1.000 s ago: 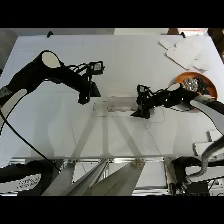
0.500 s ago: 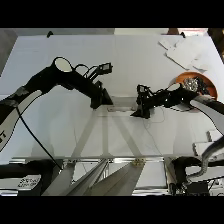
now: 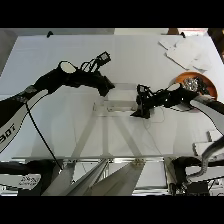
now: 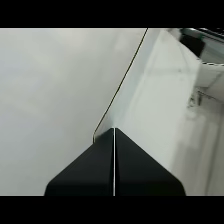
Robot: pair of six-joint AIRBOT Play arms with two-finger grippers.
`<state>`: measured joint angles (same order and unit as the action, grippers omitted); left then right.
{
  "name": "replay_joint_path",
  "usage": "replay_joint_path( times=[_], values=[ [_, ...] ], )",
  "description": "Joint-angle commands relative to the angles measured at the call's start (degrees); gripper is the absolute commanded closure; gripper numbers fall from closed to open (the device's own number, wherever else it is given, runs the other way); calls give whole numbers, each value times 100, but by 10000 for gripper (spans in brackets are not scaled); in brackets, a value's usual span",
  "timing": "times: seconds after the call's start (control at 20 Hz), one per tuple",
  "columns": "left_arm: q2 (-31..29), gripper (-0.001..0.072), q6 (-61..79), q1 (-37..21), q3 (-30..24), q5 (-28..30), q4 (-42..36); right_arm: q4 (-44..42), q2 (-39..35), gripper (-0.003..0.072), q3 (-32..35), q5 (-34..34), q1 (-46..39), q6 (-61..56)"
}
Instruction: Fold the box and place the chain.
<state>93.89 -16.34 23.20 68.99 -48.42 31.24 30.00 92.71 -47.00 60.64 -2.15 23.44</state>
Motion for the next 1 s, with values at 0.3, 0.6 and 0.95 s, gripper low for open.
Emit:
replay_joint_path(
  times=[0.3, 0.6, 0.95],
  values=[
    [605, 699, 0, 4, 0, -289, -7, 0, 4, 168, -2, 2, 4, 2],
    [387, 702, 2, -101, 2, -824, 50, 0, 2, 168, -2, 2, 4, 2],
    [-732, 697, 2, -551, 2, -1578, 1137, 0, 2, 168, -2, 2, 4, 2]
  ],
)
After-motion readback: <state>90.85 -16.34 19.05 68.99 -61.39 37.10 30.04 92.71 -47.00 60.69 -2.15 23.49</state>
